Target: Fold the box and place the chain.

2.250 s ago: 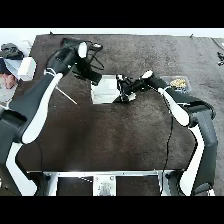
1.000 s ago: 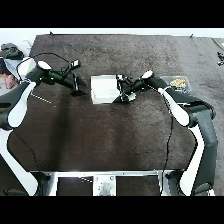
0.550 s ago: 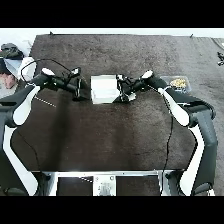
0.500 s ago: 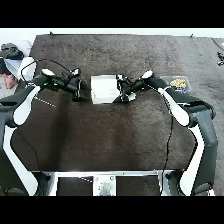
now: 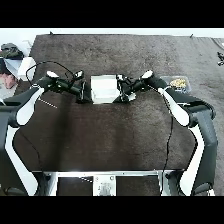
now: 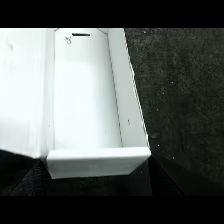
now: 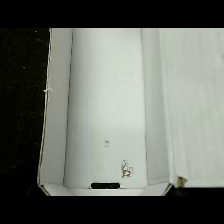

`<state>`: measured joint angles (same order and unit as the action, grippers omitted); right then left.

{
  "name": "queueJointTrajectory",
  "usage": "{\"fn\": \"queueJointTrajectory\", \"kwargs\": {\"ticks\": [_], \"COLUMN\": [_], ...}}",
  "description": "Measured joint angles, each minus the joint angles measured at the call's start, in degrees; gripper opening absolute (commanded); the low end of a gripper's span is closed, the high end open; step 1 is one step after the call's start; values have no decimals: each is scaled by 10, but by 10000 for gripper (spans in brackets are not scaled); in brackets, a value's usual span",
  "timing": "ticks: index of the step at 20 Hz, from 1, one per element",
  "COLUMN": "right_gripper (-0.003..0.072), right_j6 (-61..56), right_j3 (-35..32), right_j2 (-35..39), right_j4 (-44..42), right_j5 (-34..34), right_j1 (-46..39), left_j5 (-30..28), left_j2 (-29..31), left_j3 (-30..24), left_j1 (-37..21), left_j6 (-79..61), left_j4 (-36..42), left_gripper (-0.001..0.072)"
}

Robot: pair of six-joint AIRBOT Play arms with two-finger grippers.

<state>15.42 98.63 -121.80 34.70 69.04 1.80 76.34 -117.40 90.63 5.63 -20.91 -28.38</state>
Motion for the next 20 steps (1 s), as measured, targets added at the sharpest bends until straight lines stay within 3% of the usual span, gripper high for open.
{"fn": "queueJointTrajectory", "kwargs": {"ticks": [12, 20], "right_gripper": [274, 274], "right_j6": [-2, -1], "right_j3": [0, 0], "right_j2": [0, 0], "right_j4": [-1, 0], "right_j5": [-1, -1], "right_j1": [0, 0], "left_j5": [-70, -75], "left_j2": [-8, -9], "left_j3": [-17, -18], "left_j1": [19, 20], "left_j6": [-1, -23], "left_j4": [11, 16], "left_gripper": [720, 720]}}
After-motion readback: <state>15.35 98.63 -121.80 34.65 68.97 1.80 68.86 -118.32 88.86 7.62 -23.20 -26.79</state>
